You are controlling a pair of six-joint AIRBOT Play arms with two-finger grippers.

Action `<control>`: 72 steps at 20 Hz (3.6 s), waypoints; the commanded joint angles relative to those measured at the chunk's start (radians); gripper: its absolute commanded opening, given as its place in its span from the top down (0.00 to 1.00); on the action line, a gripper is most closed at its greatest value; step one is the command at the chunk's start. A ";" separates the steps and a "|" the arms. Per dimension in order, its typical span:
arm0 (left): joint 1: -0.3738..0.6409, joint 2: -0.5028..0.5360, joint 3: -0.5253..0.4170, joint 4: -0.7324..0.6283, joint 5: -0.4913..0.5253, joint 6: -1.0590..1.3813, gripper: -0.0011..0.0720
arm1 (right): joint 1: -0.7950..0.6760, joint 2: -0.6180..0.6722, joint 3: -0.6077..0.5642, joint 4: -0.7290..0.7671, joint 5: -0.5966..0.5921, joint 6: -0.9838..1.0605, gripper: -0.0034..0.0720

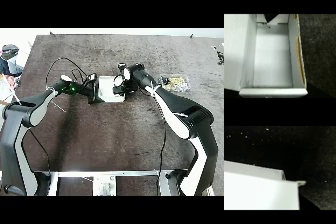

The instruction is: Fold the box and place the chain.

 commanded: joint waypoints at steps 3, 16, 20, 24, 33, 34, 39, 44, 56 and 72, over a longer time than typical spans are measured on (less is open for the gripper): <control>0.000 0.000 0.000 0.000 0.000 0.000 0.43 | 0.001 -0.001 0.001 -0.016 -0.016 0.034 0.84; 0.000 0.000 0.000 0.000 0.000 0.000 0.42 | 0.000 0.018 0.002 -0.016 -0.016 0.067 0.63; 0.000 0.000 0.000 0.000 0.000 0.000 0.42 | 0.000 0.019 0.002 -0.015 -0.015 0.067 0.63; 0.000 0.000 0.000 0.000 0.000 0.000 0.42 | 0.000 0.020 0.002 -0.007 -0.011 0.052 0.63; 0.000 0.000 0.000 0.000 0.000 0.000 0.42 | -0.019 0.098 0.003 -0.008 0.035 -0.041 0.63; 0.000 0.000 0.000 0.000 0.000 0.000 0.42 | -0.026 0.116 0.003 -0.004 0.045 -0.057 0.63; 0.000 0.000 0.000 0.000 0.000 0.000 0.42 | -0.084 0.223 0.003 -0.007 0.048 -0.203 0.63; 0.000 0.000 0.000 0.000 0.000 0.000 0.42 | -0.270 0.251 -0.006 -0.011 0.047 -0.285 0.63; 0.000 0.000 0.000 0.000 0.000 0.000 0.42 | -0.597 0.245 -0.176 0.138 -0.130 -0.398 0.67; 0.000 0.000 0.000 0.000 0.000 0.000 0.43 | -0.595 0.126 -0.179 0.162 -0.138 -0.405 0.67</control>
